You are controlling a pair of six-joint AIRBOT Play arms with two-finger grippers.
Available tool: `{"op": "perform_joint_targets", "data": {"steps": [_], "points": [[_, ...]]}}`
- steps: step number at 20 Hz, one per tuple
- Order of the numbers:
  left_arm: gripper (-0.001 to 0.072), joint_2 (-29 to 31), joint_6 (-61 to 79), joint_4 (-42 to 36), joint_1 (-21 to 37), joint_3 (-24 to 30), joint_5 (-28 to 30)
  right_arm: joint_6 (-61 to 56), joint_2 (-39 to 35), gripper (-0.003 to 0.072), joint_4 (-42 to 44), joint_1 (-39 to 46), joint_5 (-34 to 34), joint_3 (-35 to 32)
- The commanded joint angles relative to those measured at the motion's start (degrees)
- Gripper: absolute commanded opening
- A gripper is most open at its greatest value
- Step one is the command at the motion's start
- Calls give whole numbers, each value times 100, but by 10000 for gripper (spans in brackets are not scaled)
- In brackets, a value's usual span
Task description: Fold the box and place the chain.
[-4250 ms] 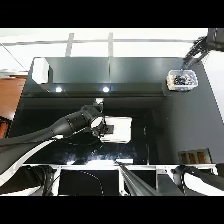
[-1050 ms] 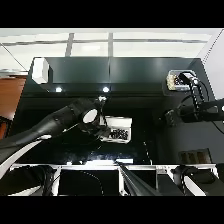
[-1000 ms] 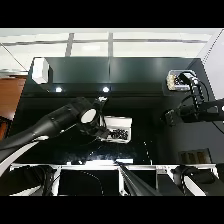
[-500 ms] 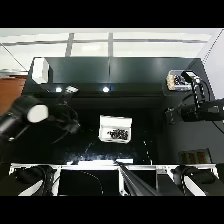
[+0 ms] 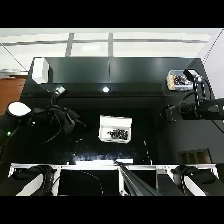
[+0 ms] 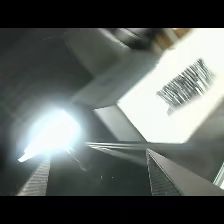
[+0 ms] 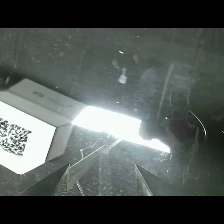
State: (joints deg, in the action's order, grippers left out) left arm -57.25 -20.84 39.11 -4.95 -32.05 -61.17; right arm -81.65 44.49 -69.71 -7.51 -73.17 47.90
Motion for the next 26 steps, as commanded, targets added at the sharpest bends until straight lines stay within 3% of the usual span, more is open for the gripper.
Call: {"op": "perform_joint_targets", "data": {"steps": [1,4,7,14,26], "points": [[710,-553,3042,-422,-387,44,-155,-219,-4,489,-81,0,11,0],[708,-1147,3626,-181,-892,31,61,-341,-4,489,-81,0,9,0],[709,-1611,3853,-295,-962,9,52,-352,-4,489,-83,2,15,0],[708,-1926,3585,-538,-1008,-326,-87,-348,-4,490,-85,2,203,-2],[707,-1998,3563,-713,-1506,-431,98,-348,-4,490,-85,0,273,-2]]}}
